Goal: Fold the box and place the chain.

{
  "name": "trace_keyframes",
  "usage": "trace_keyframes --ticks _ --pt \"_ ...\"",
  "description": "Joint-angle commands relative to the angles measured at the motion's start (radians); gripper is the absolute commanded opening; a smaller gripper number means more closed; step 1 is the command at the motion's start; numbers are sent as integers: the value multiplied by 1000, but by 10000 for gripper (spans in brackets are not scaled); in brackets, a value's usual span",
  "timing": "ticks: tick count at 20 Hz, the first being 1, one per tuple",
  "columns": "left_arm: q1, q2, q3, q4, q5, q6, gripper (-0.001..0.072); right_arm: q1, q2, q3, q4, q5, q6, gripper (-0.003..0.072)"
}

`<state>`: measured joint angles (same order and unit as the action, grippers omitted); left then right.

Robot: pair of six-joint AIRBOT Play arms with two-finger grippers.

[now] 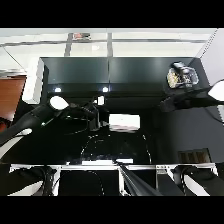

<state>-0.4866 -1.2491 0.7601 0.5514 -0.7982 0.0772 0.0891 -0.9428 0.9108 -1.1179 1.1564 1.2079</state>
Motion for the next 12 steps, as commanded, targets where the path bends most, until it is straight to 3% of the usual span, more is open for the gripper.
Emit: trace_keyframes --ticks 1,7,12 --pt "-24 49 57 -58 -13 -58 715 -114 63 1 -63 19 84 16" --pt "-163 -290 354 33 0 -257 715 -110 62 -28 -3 -22 83 16" --pt "-184 -387 434 48 -121 -322 715 -110 62 -28 -5 -16 82 16"
